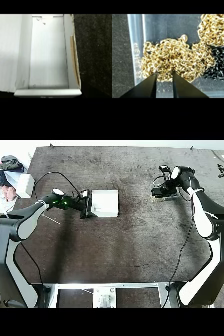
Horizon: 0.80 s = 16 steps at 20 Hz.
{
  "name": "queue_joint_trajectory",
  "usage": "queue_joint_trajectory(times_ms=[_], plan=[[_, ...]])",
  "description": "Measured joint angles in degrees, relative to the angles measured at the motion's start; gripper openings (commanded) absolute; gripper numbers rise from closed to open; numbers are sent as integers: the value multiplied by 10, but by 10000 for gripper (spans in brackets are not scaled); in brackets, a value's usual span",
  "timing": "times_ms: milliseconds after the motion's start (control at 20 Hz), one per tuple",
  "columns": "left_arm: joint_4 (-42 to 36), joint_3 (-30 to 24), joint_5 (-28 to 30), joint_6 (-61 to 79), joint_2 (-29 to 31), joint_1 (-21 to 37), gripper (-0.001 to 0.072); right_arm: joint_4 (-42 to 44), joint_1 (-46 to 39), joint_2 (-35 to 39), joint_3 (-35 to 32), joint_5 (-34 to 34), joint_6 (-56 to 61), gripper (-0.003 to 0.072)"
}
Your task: Fold the box and place the chain.
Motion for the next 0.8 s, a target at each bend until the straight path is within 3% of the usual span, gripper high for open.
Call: queue_joint_trajectory(times_ms=[150, 200, 500, 800], plan=[[0, 0, 0, 0, 0, 0, 347, -2, 0, -2, 0, -1, -1, 88], [0, 0, 0, 0, 0, 0, 347, -2, 0, -2, 1, -2, 0, 14], [0, 0, 0, 0, 0, 0, 347, -4, 0, 22, 4, -11, 1, 10], [0, 0, 0, 0, 0, 0, 346, -1, 2, 116, 4, -13, 1, 10]])
